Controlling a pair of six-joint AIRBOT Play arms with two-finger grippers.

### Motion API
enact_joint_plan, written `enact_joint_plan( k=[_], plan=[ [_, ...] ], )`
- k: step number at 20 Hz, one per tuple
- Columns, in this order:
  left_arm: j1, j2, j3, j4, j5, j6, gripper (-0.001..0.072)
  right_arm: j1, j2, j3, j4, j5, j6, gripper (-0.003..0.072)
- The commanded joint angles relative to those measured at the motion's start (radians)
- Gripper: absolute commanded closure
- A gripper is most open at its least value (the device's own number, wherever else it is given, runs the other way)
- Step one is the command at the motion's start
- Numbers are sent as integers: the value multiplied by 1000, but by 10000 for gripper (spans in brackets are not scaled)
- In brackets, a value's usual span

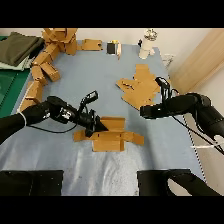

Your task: Fold the box.

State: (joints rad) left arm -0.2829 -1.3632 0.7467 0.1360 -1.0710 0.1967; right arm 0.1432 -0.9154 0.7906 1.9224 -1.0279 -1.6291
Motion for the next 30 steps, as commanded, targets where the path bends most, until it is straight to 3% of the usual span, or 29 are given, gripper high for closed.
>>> enact_joint_plan(
  k=[1,7,14,23,27,30],
  plan=[
    [5,29,-73,-34,18,107,696,2,-3,-5,3,8,18,682],
    [79,-6,-89,-35,158,174,696,2,-19,-5,4,17,18,682],
    [86,-24,-74,-24,-26,153,696,50,-26,-5,-19,36,24,682],
    [78,-24,-76,-1,-112,56,696,56,-98,-5,-26,37,43,682],
    [76,-24,-92,7,-101,-20,696,74,-101,-5,-28,66,43,682],
    [77,-24,-93,22,24,-9,696,75,-101,-5,-30,70,43,682]
  ],
)
